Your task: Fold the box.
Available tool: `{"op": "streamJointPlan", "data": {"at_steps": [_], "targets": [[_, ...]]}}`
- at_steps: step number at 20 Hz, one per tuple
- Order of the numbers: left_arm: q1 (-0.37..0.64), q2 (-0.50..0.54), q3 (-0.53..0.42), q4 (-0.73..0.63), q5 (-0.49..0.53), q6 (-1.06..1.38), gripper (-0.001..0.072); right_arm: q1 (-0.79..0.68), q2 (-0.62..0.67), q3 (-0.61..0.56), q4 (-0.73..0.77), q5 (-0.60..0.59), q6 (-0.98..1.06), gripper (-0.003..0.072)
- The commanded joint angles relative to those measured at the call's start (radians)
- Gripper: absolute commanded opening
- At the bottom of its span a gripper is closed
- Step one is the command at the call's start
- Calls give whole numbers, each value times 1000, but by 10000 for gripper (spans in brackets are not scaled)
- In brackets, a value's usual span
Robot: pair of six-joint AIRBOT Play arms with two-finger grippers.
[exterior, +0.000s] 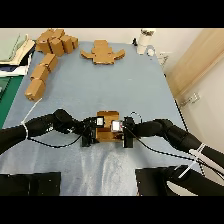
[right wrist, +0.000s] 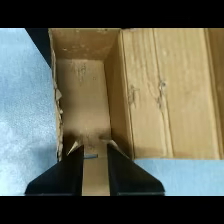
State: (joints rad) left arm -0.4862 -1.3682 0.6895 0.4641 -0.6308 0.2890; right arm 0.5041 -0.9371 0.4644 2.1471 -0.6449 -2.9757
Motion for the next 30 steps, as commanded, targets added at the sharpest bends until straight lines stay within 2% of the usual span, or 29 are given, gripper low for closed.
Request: {"op": "streamJointPlan", "data": {"at_steps": [1, 2, 3, 11, 14, 17, 18, 19, 20, 22, 24, 25, 27, 30], "targets": [[0, 0, 1, 0, 0, 0, 470, 28, -29, 0, 15, 26, -17, 328], [0, 0, 1, 0, 0, 0, 469, 28, -36, 0, 16, 24, -17, 467], [0, 0, 1, 0, 0, 0, 470, 27, -40, 0, 15, 23, -17, 509], [0, 0, 1, 0, 0, 0, 470, 27, -40, 0, -5, 15, 60, 516], [0, 0, 1, 0, 0, 0, 470, 27, 6, 14, -61, -56, 315, 502], [0, 0, 1, 0, 0, 0, 470, 26, 111, 52, -298, -166, 829, 495], [0, 0, 1, 0, 0, 0, 469, 26, 149, 63, -406, -221, 995, 472], [0, 0, 1, 0, 0, 0, 470, 26, 182, 70, -501, -285, 1105, 294], [0, 0, 1, 0, 0, 0, 470, 26, 219, 77, -592, -357, 1193, 155], [0, 0, 1, 0, 0, 0, 470, 23, 281, 97, -769, -479, 1387, 22], [0, 0, 1, 0, 0, 0, 470, -12, 319, 108, -898, -572, 1597, 7], [0, 0, 1, 0, 0, 0, 470, -52, 320, 107, -903, -595, 1664, 6], [0, 0, 1, 0, 0, 0, 470, -149, 296, 90, -802, -585, 1685, 7], [0, 0, 1, 0, 0, 0, 469, -262, 190, 52, -592, -508, 1654, 6]]}}
